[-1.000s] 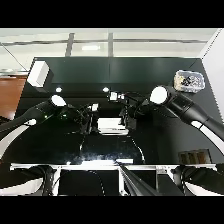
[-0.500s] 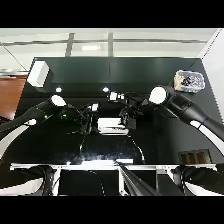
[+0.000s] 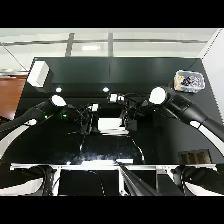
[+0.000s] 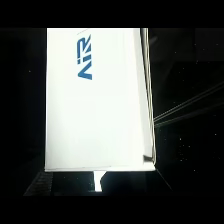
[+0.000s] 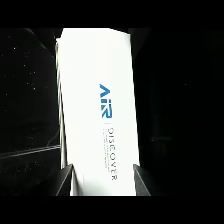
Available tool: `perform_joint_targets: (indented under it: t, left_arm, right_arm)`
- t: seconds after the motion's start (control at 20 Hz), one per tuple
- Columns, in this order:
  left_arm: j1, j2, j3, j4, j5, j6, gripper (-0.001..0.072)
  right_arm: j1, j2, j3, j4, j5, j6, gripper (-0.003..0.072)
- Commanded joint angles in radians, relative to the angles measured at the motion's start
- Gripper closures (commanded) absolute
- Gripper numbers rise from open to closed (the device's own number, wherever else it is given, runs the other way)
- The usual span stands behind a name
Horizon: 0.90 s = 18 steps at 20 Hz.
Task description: Fold the box and place the chain.
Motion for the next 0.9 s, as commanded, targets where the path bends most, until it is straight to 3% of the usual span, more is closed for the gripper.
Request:
perform_joint_targets:
  t: [0.0, 0.4, 0.5, 0.85]
  left_arm:
    - [0.0, 0.0, 0.001, 0.001, 0.003, -0.001, 0.0366]
    - [0.0, 0.0, 0.001, 0.001, 0.003, -0.001, 0.0365]
    - [0.0, 0.0, 0.001, 0.001, 0.003, -0.001, 0.0366]
    - [0.0, 0.0, 0.001, 0.001, 0.003, -0.001, 0.0366]
  right_arm:
    - [0.001, -0.001, 0.0, 0.001, 0.01, 0.0, 0.0269]
    - [0.001, -0.001, 0.0, 0.001, -0.006, 0.003, 0.027]
    - [0.0, -0.001, 0.0, 0.001, -0.004, 0.003, 0.0419]
    - [0.001, -0.002, 0.0, 0.001, 0.01, 0.003, 0.0418]
